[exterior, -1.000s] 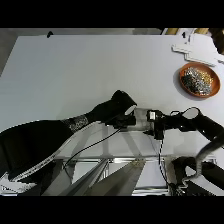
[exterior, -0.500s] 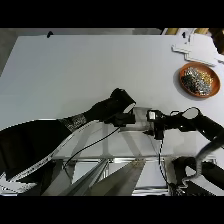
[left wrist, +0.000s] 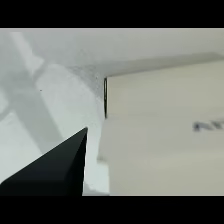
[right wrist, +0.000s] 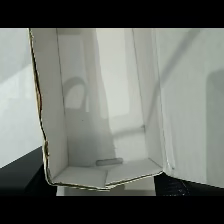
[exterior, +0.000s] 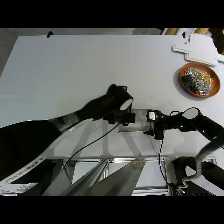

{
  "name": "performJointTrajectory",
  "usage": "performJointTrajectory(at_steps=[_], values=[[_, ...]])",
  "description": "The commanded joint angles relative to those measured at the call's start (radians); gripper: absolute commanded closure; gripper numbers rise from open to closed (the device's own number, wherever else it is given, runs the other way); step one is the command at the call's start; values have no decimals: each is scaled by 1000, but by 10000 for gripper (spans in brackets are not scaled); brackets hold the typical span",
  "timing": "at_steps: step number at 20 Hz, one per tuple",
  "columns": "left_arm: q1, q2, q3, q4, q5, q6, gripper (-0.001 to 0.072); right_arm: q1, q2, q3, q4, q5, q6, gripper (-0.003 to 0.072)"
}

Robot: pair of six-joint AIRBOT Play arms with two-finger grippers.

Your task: Fold the box and place the chain.

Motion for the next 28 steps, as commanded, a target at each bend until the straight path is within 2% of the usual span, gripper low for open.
performJointTrajectory(at_steps=[1, 3, 5, 6, 7, 8, 12, 14, 16, 19, 21, 23, 24, 26, 28], values=[[46, 113, 0, -69, -18, 261, 334, 0, 0, 0, 0, 0, 0, 250], [71, 207, -1, -70, -100, 388, 334, 0, 0, 0, 0, 0, 0, 250], [105, 302, -21, -69, -108, 559, 329, 0, 0, 0, 0, 0, 0, 250], [129, 346, -45, -71, -85, 660, 291, 0, 0, 0, 0, 0, 0, 250], [159, 389, -84, -77, -59, 785, 210, 0, 0, 0, 0, 0, 0, 250], [193, 428, -137, -94, -29, 923, 125, 0, 0, 0, 0, 0, 0, 250], [354, 530, -458, -214, 144, 1595, 109, 0, 0, 0, 0, 0, 0, 250], [430, 523, -608, -361, 266, 1931, 109, 0, 0, 0, 0, 0, 0, 250], [469, 494, -717, -560, 381, 2313, 109, 0, 0, 0, 0, 0, 0, 250], [466, 403, -754, -850, 453, 2705, 90, 0, 0, 0, 0, 1, 0, 250], [422, 349, -754, -1001, 546, 2771, 77, 0, 0, 0, 0, 0, 0, 250], [375, 311, -754, -1035, 611, 2780, 76, 0, 0, 0, 0, 0, 0, 250], [366, 294, -754, -1032, 613, 2780, 73, 0, 0, 0, 0, 1, 0, 250], [366, 266, -754, -1031, 591, 2779, 12, 0, 0, 0, 0, 0, 0, 250], [358, 261, -754, -1028, 578, 2776, 11, 0, 0, 0, 0, 1, 0, 250]])
